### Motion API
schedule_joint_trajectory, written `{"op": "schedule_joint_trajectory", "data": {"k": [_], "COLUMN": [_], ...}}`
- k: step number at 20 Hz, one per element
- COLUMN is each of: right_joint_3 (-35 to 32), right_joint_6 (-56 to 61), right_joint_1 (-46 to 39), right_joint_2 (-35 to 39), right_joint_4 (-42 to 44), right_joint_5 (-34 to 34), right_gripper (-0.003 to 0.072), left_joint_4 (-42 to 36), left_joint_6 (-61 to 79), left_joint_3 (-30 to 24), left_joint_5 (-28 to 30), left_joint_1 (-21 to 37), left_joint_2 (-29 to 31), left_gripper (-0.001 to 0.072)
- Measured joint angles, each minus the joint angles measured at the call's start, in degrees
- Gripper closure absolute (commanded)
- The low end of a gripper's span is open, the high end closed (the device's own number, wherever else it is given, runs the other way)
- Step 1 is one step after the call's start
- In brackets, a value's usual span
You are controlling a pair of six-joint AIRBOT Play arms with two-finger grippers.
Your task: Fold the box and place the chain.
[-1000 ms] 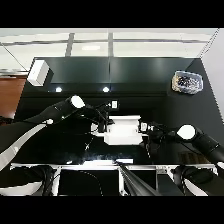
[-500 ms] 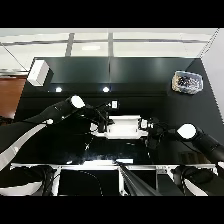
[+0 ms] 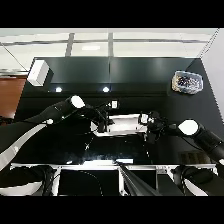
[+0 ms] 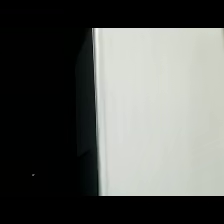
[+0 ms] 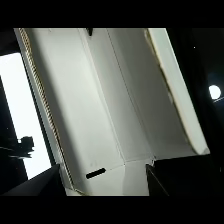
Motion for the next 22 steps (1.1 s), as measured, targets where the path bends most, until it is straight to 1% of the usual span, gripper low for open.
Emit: {"op": "schedule_joint_trajectory", "data": {"k": [4, 8, 13, 17, 22], "right_joint_3": [0.74, 1.46, 1.79, 2.03, 2.1], "right_joint_6": [0.28, 2.64, 3.54, 3.65, 2.25], "right_joint_1": [0.0, -0.31, -0.66, -2.25, -2.95], "right_joint_2": [0.0, 0.0, 0.0, -0.17, -1.03], "right_joint_4": [0.07, -0.07, -0.5, -0.39, 2.03], "right_joint_5": [-0.13, 1.86, 2.6, 2.73, 3.78], "right_gripper": [0.0051, 0.0052, 0.0051, 0.0052, 0.0052], "left_joint_4": [0.0, 0.02, 0.0, 0.0, 0.0], "left_joint_6": [0.0, 0.02, 0.04, 0.02, 0.04], "left_joint_3": [0.0, 0.0, 0.0, 0.0, 0.0], "left_joint_5": [-0.04, -0.13, -0.13, -0.09, -0.09], "left_joint_1": [0.0, 0.0, 0.0, 0.0, 0.0], "left_joint_2": [0.0, 0.0, 0.0, 0.0, 0.0], "left_gripper": [0.068, 0.068, 0.068, 0.068, 0.068]}}
